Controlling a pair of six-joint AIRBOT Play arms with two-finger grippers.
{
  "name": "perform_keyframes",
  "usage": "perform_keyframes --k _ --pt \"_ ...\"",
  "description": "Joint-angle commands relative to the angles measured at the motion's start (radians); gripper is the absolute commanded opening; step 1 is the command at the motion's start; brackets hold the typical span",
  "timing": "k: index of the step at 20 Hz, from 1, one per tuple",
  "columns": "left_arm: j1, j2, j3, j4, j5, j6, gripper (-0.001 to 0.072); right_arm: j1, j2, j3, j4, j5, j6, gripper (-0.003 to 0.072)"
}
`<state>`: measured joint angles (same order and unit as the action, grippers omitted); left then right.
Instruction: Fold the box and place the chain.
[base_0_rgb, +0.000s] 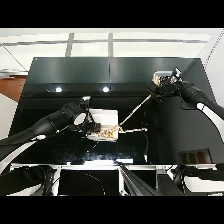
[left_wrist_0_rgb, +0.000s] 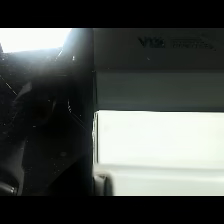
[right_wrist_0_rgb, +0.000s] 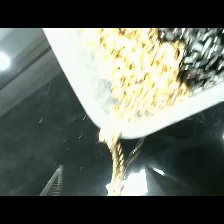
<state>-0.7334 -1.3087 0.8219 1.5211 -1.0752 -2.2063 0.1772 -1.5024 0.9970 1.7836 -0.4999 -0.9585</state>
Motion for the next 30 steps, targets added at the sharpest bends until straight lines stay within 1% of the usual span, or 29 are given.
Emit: perform_keyframes --k 1,2,3,4,7,9,10,11,12,13,16,18,20,22,26,30 --pt "0.000 0.000 0.001 -0.008 0.001 0.000 0.0029 -0.006 -0.032 0.022 -0.032 0.021 0.032 0.0456" --pt "0.000 0.000 0.001 -0.008 0.001 0.000 0.0030 -0.006 -0.032 0.023 -0.033 0.017 0.026 0.0328" --pt "0.000 0.000 0.001 -0.008 0.002 0.000 0.0030 -0.006 -0.031 0.028 -0.031 -0.004 -0.002 0.0069" --pt "0.000 0.000 0.001 -0.008 0.001 0.000 0.0029 -0.005 -0.027 0.037 -0.031 -0.034 -0.029 0.0019" --pt "0.000 0.000 0.001 -0.008 0.002 0.000 0.0030 -0.007 0.027 0.069 -0.031 -0.129 -0.172 0.0016" --pt "0.000 0.000 0.001 -0.009 -0.001 0.000 0.0030 -0.009 0.112 0.086 -0.028 -0.182 -0.271 0.0015" --pt "0.000 0.000 0.001 -0.011 -0.003 0.000 0.0030 -0.014 0.163 0.114 0.051 -0.257 -0.326 0.0014" --pt "0.000 0.000 0.001 -0.012 -0.003 0.000 0.0029 -0.023 0.216 0.159 0.220 -0.355 -0.514 0.0015" --pt "0.000 0.000 0.001 -0.013 -0.003 0.000 0.0030 -0.023 0.267 0.201 0.341 -0.425 -0.676 0.0016" --pt "0.000 0.000 0.001 -0.015 -0.004 0.000 0.0030 -0.016 0.322 0.241 0.370 -0.466 -0.703 0.0016" --pt "0.000 0.000 0.001 -0.016 -0.003 0.000 0.0030 -0.008 0.441 0.323 0.349 -0.571 -0.704 0.0016" --pt "0.000 0.000 0.001 -0.015 -0.003 0.000 0.0029 0.011 0.491 0.330 0.357 -0.661 -0.710 0.0016" --pt "0.000 0.000 0.001 -0.015 -0.003 0.000 0.0029 0.068 0.504 0.329 0.357 -0.755 -0.728 0.0016" --pt "0.000 0.000 0.001 -0.015 -0.002 0.000 0.0030 0.158 0.504 0.328 0.353 -0.776 -0.729 0.0016" --pt "0.000 0.000 0.001 -0.011 0.005 0.000 0.0029 0.342 0.499 0.328 0.353 -0.719 -0.682 0.0016" --pt "0.000 0.000 0.001 -0.011 0.004 0.000 0.0029 0.447 0.480 0.328 0.354 -0.692 -0.671 0.0016"
